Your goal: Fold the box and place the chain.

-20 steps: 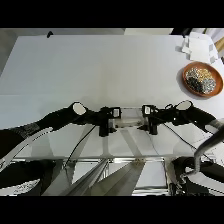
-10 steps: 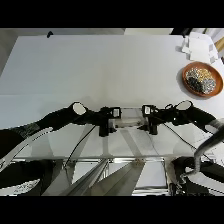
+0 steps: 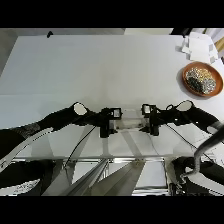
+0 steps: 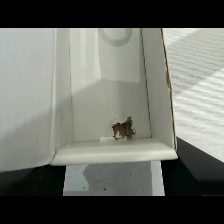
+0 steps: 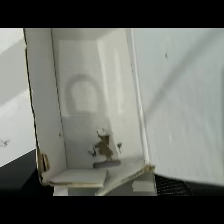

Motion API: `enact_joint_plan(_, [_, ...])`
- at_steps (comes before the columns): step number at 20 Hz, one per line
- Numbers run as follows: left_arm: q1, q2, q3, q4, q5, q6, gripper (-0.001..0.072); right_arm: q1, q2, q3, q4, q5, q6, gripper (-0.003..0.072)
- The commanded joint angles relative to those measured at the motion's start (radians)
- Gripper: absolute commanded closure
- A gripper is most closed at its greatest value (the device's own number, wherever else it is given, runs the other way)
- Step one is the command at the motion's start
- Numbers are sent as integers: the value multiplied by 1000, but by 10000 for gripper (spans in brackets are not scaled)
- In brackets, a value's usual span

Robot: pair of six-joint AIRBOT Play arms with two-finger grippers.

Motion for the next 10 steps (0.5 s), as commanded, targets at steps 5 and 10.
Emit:
enact_joint_plan(5, [1,1,0,4,7,2,630,0,167,3,-302,79,322,96])
enact_joint_plan(10, [1,1,0,4,7,2,630,0,337,3,-388,114,510,197])
